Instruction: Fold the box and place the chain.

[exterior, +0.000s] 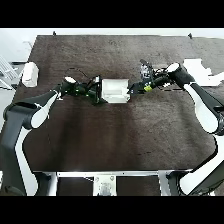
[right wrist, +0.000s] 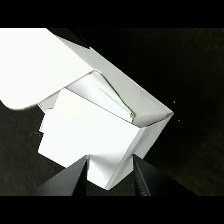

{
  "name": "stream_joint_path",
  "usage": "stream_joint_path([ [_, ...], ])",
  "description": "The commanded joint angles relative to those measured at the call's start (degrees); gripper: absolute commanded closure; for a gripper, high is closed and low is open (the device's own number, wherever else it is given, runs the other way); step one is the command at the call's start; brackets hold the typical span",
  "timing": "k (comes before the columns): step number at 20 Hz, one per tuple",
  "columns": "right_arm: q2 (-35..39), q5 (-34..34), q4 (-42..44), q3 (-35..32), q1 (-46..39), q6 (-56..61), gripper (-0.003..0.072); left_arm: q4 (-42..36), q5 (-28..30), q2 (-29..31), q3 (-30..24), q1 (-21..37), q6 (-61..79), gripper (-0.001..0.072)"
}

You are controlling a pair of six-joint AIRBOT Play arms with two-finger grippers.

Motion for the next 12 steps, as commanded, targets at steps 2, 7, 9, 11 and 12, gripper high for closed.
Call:
stream_joint_path([
  [2,0.02,-2.27,-0.09,-0.02,1.53,1.46,0.0344,0.00,0.00,0.04,0.00,0.04,0.00,0.0299],
  [7,0.02,-2.49,-0.98,0.28,1.64,3.32,0.0345,0.00,0.00,0.04,0.00,0.04,-0.04,0.0299],
  [9,0.02,-3.41,-1.33,0.31,1.68,6.05,0.0351,0.00,0.00,0.04,0.00,0.04,-0.07,0.0299],
  [11,0.02,-3.43,-3.63,0.81,2.14,7.41,0.0351,0.00,-0.02,0.04,0.00,0.04,-0.09,0.0299],
  [12,0.02,-3.43,-4.83,1.29,2.58,7.67,0.0351,0.00,0.00,0.04,0.00,0.04,-0.09,0.0299],
])
